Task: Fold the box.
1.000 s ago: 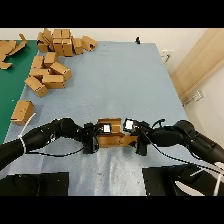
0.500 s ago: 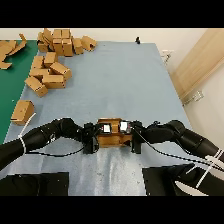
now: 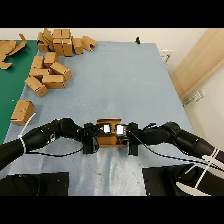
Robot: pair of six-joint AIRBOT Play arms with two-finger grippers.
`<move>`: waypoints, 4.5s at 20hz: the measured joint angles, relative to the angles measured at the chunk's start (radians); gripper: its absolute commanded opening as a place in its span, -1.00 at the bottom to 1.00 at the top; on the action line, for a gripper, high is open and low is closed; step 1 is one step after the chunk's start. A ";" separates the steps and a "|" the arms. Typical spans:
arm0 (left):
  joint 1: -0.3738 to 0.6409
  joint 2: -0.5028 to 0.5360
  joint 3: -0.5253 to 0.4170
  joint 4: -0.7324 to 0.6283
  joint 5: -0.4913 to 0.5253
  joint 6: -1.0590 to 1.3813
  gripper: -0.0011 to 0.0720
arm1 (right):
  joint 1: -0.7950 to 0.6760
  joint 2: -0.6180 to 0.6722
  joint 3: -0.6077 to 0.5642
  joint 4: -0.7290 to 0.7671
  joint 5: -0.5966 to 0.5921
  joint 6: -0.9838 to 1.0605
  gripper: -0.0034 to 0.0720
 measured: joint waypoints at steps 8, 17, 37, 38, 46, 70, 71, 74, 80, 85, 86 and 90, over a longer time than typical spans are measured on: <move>0.000 0.000 0.000 -0.001 0.000 0.000 0.18 | 0.028 -0.031 0.000 0.005 0.069 -0.047 -0.53; 0.000 0.000 0.000 -0.002 0.003 -0.002 0.17 | 0.030 -0.033 0.000 0.007 0.105 -0.052 0.29; 0.000 0.000 0.000 -0.003 0.003 -0.001 0.18 | 0.031 -0.033 0.000 0.039 0.121 -0.051 0.17; 0.000 0.000 0.000 -0.003 0.003 -0.001 0.18 | 0.031 -0.033 0.000 0.039 0.122 -0.051 0.15; 0.000 0.000 0.000 -0.003 -0.001 0.000 0.18 | 0.022 0.093 0.031 -0.269 -0.085 0.500 -0.90; 0.000 0.000 0.000 -0.003 0.002 0.000 0.17 | -0.475 -0.114 -0.020 0.150 -0.257 0.961 -0.90; 0.000 0.000 0.000 -0.003 0.002 -0.001 0.18 | -0.458 -0.120 -0.020 0.165 -0.246 0.958 -0.90; 0.000 0.000 0.000 -0.003 0.002 -0.001 0.17 | -0.410 -0.128 -0.018 0.212 -0.235 0.954 -0.90; 0.000 0.000 0.000 -0.003 0.002 -0.001 0.17 | -0.338 -0.075 0.008 0.253 -0.221 0.954 -0.88; 0.000 0.000 0.000 -0.003 0.002 -0.001 0.18 | -0.322 -0.003 0.023 0.265 -0.230 0.959 -0.46; 0.000 0.000 0.000 -0.002 0.002 -0.001 0.18 | -0.321 0.004 0.023 0.268 -0.235 0.962 -0.46; 0.000 0.000 0.000 -0.002 0.002 0.000 0.18 | -0.318 0.016 0.025 0.277 -0.237 0.968 0.06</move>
